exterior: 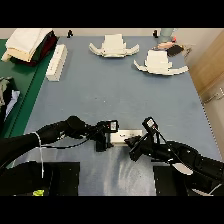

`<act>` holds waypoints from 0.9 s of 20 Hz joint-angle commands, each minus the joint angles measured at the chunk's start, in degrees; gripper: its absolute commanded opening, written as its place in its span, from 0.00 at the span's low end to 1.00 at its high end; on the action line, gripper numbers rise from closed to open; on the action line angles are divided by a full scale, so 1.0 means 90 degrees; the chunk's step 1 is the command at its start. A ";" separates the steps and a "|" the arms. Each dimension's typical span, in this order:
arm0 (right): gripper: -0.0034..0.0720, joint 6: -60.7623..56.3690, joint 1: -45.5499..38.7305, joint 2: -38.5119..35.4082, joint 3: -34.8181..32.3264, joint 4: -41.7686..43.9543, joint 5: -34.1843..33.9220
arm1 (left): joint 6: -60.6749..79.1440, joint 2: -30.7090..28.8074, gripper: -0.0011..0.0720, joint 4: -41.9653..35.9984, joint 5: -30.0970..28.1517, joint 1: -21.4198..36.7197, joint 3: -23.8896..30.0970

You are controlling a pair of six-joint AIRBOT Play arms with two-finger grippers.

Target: Fold the box.

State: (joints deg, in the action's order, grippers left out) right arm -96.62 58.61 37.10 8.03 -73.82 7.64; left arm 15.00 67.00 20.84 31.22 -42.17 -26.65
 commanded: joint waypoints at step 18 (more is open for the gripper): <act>0.05 0.0000 -0.0022 -0.0347 0.0170 0.0228 0.0299 | -0.0002 0.0002 0.64 -0.0002 0.0000 0.0002 -0.0007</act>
State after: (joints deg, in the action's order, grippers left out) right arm -96.64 58.48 34.68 9.04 -71.79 10.61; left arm 14.92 67.00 20.78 31.27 -42.17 -26.65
